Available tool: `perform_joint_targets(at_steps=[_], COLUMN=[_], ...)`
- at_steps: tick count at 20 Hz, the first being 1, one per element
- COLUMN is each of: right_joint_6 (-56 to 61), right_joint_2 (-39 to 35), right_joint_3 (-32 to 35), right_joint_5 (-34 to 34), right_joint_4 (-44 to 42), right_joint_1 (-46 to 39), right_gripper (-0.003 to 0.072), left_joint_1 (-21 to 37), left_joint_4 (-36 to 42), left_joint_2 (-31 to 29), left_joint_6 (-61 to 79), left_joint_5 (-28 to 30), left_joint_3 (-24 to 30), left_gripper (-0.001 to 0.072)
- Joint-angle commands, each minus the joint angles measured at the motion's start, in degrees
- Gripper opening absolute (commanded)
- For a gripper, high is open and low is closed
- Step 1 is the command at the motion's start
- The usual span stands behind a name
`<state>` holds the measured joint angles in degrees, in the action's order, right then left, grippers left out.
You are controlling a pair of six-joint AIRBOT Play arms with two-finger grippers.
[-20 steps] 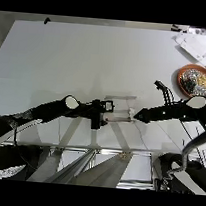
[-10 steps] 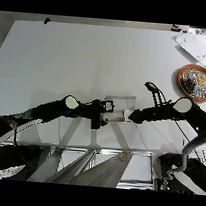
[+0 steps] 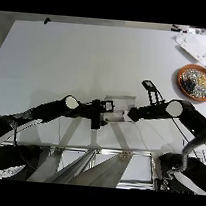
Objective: Fold the box and place the chain.
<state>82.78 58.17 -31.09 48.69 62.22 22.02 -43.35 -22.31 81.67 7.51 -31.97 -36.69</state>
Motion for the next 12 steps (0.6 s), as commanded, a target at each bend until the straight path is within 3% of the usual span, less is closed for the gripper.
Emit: perform_joint_targets(at_steps=[1,12], right_joint_6=[4.52,21.97], right_joint_2=[2.14,15.76], right_joint_3=[-2.45,-13.33], right_joint_5=[3.96,11.21], right_joint_4=[4.48,18.51], right_joint_1=[2.64,13.46], right_gripper=[0.0467,0.0467], left_joint_1=[0.04,0.04], left_joint_4=[-0.02,-0.02], left_joint_2=[-0.04,-0.04], left_joint_6=[0.0,0.0], left_joint_5=[0.02,0.02], left_joint_3=[0.02,0.02], left_gripper=[0.0392,0.0392])
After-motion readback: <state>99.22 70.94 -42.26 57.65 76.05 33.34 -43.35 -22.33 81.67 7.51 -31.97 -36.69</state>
